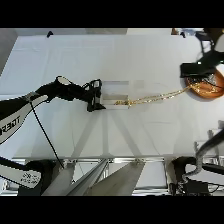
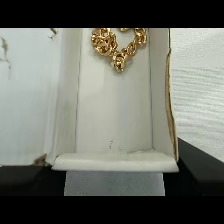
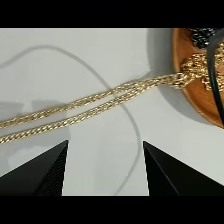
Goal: Fold the box and place the chain.
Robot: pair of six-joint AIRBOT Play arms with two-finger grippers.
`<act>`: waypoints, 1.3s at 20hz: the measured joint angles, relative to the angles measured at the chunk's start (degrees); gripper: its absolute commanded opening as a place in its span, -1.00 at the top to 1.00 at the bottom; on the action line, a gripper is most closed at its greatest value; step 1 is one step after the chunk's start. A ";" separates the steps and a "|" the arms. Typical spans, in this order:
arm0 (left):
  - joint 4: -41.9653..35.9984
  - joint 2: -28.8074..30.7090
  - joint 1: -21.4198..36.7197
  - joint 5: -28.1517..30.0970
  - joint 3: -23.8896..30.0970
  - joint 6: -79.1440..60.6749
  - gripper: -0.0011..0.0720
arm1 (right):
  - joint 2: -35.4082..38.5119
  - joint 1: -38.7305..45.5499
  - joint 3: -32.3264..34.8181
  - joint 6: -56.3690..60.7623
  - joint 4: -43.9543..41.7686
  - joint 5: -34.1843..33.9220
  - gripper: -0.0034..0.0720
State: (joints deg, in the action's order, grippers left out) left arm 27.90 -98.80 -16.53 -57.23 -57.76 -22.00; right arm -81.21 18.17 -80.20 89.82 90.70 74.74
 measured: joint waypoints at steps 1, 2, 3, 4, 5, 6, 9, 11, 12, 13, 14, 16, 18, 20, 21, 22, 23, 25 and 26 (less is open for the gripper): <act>0.00 0.00 0.00 0.00 0.00 0.00 0.58 | -1.14 2.40 0.00 0.20 -0.72 -0.79 -0.51; 0.00 0.00 0.00 0.00 0.00 0.00 0.58 | -2.49 4.66 0.00 0.24 -1.62 -1.77 -0.51; 0.00 0.00 0.00 0.00 0.00 0.00 0.58 | -3.89 6.40 0.00 0.35 -2.27 -2.91 -0.51; -0.02 0.00 0.00 0.00 0.00 -0.02 0.58 | -5.46 7.98 0.00 0.37 -2.75 -4.33 -0.50; 0.00 0.00 0.00 0.00 0.00 -0.02 0.58 | -6.91 9.09 0.02 0.39 -3.08 -5.90 -0.50; 0.00 0.00 0.00 0.00 0.00 0.00 0.58 | -8.44 10.03 0.00 0.50 -3.39 -7.58 -0.50; 0.00 0.00 0.00 0.00 0.00 -0.02 0.58 | -12.46 11.43 0.02 1.07 -3.74 -11.69 -0.51; 0.00 0.00 0.00 0.00 0.00 0.00 0.58 | -14.47 11.85 0.02 1.29 -3.10 -13.29 -0.51; 0.00 0.00 0.00 0.00 0.00 0.00 0.58 | -15.19 11.98 -0.02 1.49 -2.34 -13.75 -0.51; 0.00 0.00 0.00 -0.02 0.00 -0.02 0.58 | -15.58 12.11 -0.04 1.81 -1.60 -14.27 -0.51; 0.00 0.00 0.00 0.00 0.00 0.00 0.58 | -16.31 12.15 0.02 2.23 0.00 -15.39 -0.52; 0.00 0.00 0.00 0.00 0.00 -0.02 0.58 | -16.72 12.33 -0.04 3.26 1.29 -16.26 -0.52; 0.00 0.00 0.00 0.00 0.00 0.00 0.58 | -17.29 12.33 0.04 3.85 1.40 -16.52 -0.52; 0.00 0.00 0.00 0.00 0.00 0.00 0.58 | -17.55 12.44 -0.02 4.42 2.16 -17.77 -0.52; 0.00 0.00 0.00 0.00 0.00 0.00 0.58 | -17.70 12.44 0.00 4.52 2.27 -17.49 -0.52; 0.00 0.00 0.00 -0.02 0.00 0.00 0.58 | -17.90 12.41 0.00 4.70 2.10 -17.81 -0.52; 0.00 0.00 0.00 -0.02 0.00 0.00 0.58 | -18.16 12.41 0.00 4.70 2.14 -17.86 -0.53; 0.00 0.00 0.00 0.00 0.00 -0.02 0.58 | -18.88 12.44 -0.02 4.83 2.49 -17.51 -0.53; 0.00 0.00 0.00 0.00 0.00 0.00 0.58 | -19.17 12.44 -0.02 4.90 2.58 -17.42 -0.52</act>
State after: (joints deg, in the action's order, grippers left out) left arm 27.90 -98.80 -16.53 -57.23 -57.76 -22.00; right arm -100.38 30.61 -80.23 94.72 93.27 57.32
